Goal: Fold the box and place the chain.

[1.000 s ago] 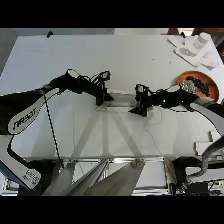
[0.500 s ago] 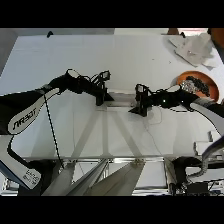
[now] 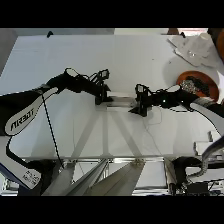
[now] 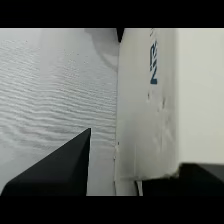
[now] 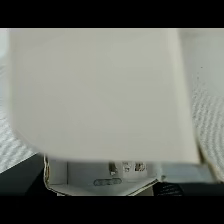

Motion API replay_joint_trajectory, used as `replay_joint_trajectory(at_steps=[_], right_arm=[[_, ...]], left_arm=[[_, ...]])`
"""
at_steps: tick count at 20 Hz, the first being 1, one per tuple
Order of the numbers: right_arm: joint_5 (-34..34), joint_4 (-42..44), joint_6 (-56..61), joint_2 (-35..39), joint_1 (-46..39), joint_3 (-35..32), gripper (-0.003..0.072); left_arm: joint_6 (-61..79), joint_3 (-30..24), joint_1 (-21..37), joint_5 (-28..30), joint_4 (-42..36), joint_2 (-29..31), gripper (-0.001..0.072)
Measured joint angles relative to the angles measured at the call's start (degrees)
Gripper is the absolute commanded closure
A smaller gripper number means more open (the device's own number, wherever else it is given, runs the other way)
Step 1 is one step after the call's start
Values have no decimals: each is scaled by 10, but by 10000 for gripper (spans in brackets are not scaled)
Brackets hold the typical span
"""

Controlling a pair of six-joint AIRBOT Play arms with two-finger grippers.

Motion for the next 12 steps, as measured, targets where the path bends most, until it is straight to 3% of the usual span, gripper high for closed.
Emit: replay_joint_trajectory(at_steps=[5,9,10,11,12], right_arm=[[-1,0,0,0,0,0,183],[0,0,0,0,0,0,183],[0,0,0,0,0,0,183],[0,0,0,0,0,0,183],[0,0,0,0,0,0,183]], left_arm=[[-10,0,31,-1,26,42,365],[-57,0,62,-6,103,93,377],[-75,0,68,-15,123,106,479],[-94,0,71,-30,137,119,709],[-111,0,72,-56,149,131,707]])
